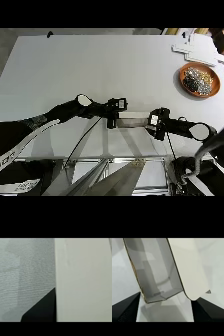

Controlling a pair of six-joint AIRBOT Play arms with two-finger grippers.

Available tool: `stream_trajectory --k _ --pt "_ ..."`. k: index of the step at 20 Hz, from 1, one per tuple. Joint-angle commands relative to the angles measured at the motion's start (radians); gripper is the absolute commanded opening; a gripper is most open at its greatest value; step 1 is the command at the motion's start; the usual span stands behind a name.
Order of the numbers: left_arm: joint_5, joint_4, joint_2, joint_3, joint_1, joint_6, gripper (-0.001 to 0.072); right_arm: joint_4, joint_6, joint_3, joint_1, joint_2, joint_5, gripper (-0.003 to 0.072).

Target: Fold the box and place the chain.

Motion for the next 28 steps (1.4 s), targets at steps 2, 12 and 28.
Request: stream_trajectory --k 2,12,28 --pt "0.000 0.000 0.000 -0.001 -0.001 0.001 0.0009 0.164 -0.207 0.008 -0.085 -0.081 0.035 0.0688" --pt "0.000 0.000 0.000 -0.001 -0.001 0.001 0.0009 0.249 -0.341 0.127 -0.158 -0.343 0.213 0.0689" --pt "0.000 0.000 0.000 -0.001 -0.001 0.001 0.0009 0.242 -0.364 0.140 -0.158 -0.479 0.238 0.0629"
